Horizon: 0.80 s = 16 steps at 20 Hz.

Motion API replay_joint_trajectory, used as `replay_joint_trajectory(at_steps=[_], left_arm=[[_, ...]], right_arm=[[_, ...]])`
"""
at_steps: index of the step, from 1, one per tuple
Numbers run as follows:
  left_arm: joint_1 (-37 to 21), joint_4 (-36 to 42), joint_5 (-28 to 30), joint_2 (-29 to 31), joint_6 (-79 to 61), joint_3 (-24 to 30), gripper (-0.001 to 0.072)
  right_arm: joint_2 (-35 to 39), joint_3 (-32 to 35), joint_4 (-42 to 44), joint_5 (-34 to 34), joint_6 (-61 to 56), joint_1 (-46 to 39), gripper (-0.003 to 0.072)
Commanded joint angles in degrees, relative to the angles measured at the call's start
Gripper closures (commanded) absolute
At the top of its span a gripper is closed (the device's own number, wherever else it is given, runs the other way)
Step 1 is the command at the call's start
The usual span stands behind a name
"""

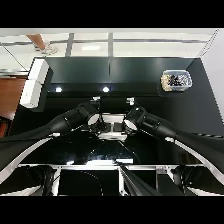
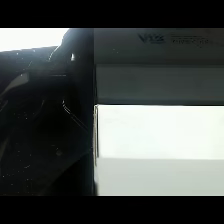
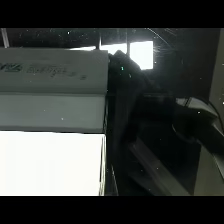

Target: Fold the box and place the chain.

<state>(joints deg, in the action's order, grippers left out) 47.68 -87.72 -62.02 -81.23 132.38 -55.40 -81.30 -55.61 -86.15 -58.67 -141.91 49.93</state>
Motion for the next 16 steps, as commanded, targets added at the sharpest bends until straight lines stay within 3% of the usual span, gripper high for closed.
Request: replay_joint_trajectory(at_steps=[1,6,7,8,9,16], left_arm=[[-0.04,0.13,0.24,0.00,0.09,0.00,0.0679],[-0.04,0.13,0.26,0.00,0.09,0.00,0.0679],[-0.04,0.13,0.24,0.00,0.09,0.00,0.0679],[-0.04,0.13,0.24,0.00,0.09,0.00,0.0679],[-0.04,0.13,0.24,0.00,0.09,0.00,0.0679],[-0.04,0.13,0.28,0.00,0.09,0.00,0.0679]], right_arm=[[-0.04,-0.09,0.42,-0.09,0.11,0.04,0.0647],[-0.04,-0.09,0.61,0.00,0.26,0.04,0.0666],[-0.02,-0.11,0.61,0.02,0.26,0.02,0.0634],[-0.02,-0.13,0.61,-0.07,0.26,-0.02,0.0455],[0.04,-0.13,0.61,-0.66,0.26,-0.11,0.0360],[5.31,-3.69,1.70,-9.33,12.59,-1.33,0.0360]])
